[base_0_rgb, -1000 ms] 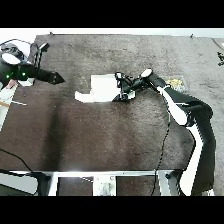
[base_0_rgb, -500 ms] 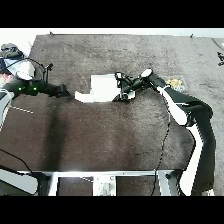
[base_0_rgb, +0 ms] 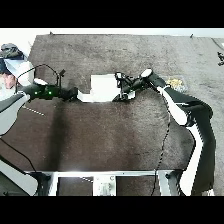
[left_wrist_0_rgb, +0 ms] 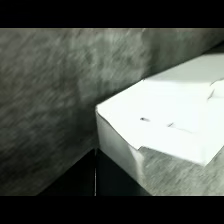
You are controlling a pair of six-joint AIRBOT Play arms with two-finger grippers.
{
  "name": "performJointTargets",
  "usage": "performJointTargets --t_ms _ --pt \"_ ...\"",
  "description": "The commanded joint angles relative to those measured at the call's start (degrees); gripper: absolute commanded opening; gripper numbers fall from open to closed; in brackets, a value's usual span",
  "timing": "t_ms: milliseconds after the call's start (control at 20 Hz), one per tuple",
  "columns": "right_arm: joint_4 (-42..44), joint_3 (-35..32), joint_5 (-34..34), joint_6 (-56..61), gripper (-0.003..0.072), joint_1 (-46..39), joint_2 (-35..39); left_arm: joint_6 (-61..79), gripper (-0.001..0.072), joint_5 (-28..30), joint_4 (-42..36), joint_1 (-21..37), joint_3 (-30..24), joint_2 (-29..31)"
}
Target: Fold the box and place the chain.
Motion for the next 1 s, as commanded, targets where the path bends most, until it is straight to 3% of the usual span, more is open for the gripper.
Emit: performJointTargets --t_ms 0,400,450,500,700,950 --pt "0.0 0.0 0.0 0.0 0.0427 0.0 0.0 2.1 0.0010 0.4 -3.8 -1.4 0.0 -0.5" --pt "0.0 0.0 0.0 0.0 0.0427 0.0 0.0 4.8 0.0015 -2.9 -8.1 -1.4 3.2 -0.3" --pt "0.0 0.0 0.0 0.0 0.0427 0.0 0.0 4.7 0.0241 -3.5 -8.2 -1.4 3.9 -0.3" --pt "0.0 0.0 0.0 0.0 0.0427 0.0 0.0 4.7 0.0304 -4.3 -8.9 -1.4 4.2 -0.3" --pt "0.0 0.0 0.0 0.0 0.0427 0.0 0.0 4.7 0.0306 -6.4 -9.6 -1.9 5.4 -0.3" --pt "0.0 0.0 0.0 0.0 0.0427 0.0 0.0 1.9 0.0306 -4.5 -5.9 -4.8 7.3 -0.3"
